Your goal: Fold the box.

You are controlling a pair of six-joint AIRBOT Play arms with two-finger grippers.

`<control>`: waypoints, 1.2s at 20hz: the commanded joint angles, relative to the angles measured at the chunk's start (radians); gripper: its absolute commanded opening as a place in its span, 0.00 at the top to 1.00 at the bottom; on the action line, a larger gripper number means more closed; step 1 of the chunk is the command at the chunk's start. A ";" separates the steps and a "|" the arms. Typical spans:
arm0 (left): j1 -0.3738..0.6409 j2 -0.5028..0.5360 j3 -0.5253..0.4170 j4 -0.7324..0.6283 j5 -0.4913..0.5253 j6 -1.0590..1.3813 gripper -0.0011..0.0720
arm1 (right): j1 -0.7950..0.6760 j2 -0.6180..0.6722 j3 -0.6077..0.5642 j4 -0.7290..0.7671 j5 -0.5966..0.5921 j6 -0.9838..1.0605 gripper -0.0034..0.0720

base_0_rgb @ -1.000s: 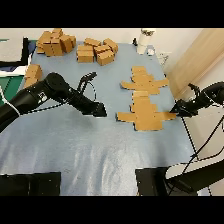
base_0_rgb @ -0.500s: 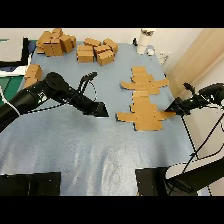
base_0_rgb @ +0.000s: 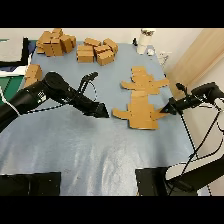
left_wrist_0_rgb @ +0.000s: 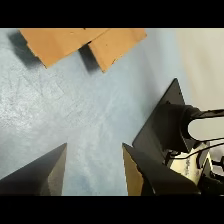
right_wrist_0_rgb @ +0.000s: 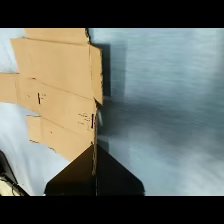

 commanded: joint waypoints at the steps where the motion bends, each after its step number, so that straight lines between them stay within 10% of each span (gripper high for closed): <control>1: 0.034 0.001 0.000 -0.028 -0.031 0.031 0.26 | 0.078 0.018 -0.017 0.098 -0.026 0.031 0.95; 12: 0.306 0.001 -0.002 -0.023 -0.207 0.116 0.26 | 0.525 0.381 -0.586 0.249 0.381 0.095 0.95; 21: 0.437 0.000 -0.175 0.004 -0.170 0.181 0.26 | 0.822 0.576 -0.647 0.192 0.678 0.021 0.95; 24: 0.445 -0.002 -0.192 0.006 -0.146 0.223 0.03 | 0.881 0.591 -0.647 0.173 0.690 0.014 0.95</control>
